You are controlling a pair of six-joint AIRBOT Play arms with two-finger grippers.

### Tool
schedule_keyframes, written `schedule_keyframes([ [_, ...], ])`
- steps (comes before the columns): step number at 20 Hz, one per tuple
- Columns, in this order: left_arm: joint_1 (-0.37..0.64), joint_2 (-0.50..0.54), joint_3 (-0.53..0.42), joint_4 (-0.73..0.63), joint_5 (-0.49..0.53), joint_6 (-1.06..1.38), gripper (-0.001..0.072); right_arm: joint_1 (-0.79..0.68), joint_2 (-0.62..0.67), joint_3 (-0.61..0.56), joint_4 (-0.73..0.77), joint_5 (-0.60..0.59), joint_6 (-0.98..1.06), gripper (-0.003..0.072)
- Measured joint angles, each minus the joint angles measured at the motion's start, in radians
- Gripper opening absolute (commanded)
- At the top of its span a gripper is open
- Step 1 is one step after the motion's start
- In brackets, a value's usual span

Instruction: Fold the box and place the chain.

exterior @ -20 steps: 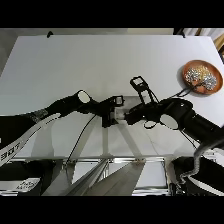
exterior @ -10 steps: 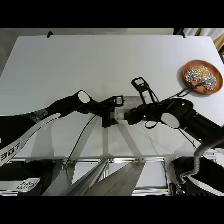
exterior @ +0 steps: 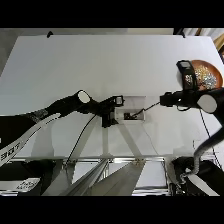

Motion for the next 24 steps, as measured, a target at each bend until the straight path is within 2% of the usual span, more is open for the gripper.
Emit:
schedule_keyframes([
  [1, 0.000, 0.000, 0.000, 0.000, 0.000, 0.000, 0.0154, -0.061, -0.045, 0.009, -0.003, 0.002, -0.021, 0.0347],
  [4, 0.000, 0.000, 0.000, 0.000, 0.000, 0.000, 0.0154, -0.180, -0.197, 0.058, -0.012, 0.008, -0.053, 0.0346],
  [9, 0.000, 0.000, 0.000, 0.000, 0.000, 0.000, 0.0154, -0.244, -0.425, 0.178, 0.000, 0.001, -0.075, 0.0345],
  [12, 0.000, 0.000, 0.000, 0.000, 0.000, 0.000, 0.0154, -0.254, -0.505, 0.216, 0.002, -0.015, -0.079, 0.0343],
  [16, 0.000, 0.000, 0.000, 0.000, 0.000, 0.000, 0.0154, -0.259, -0.552, 0.232, 0.018, -0.051, -0.081, 0.0338],
  [19, 0.000, 0.000, 0.000, 0.000, 0.000, 0.000, 0.0154, -0.259, -0.578, 0.237, 0.053, -0.075, -0.079, 0.0274],
  [21, 0.000, 0.000, 0.000, 0.000, 0.000, -0.001, 0.0154, -0.260, -0.599, 0.240, 0.062, -0.071, -0.078, 0.0135],
  [22, 0.000, 0.000, 0.000, 0.000, 0.000, 0.000, 0.0154, -0.261, -0.610, 0.240, 0.063, -0.057, -0.078, 0.0014],
  [24, 0.000, 0.000, 0.000, 0.000, 0.000, 0.000, 0.0154, -0.261, -0.619, 0.241, 0.067, -0.045, -0.088, 0.0011],
])
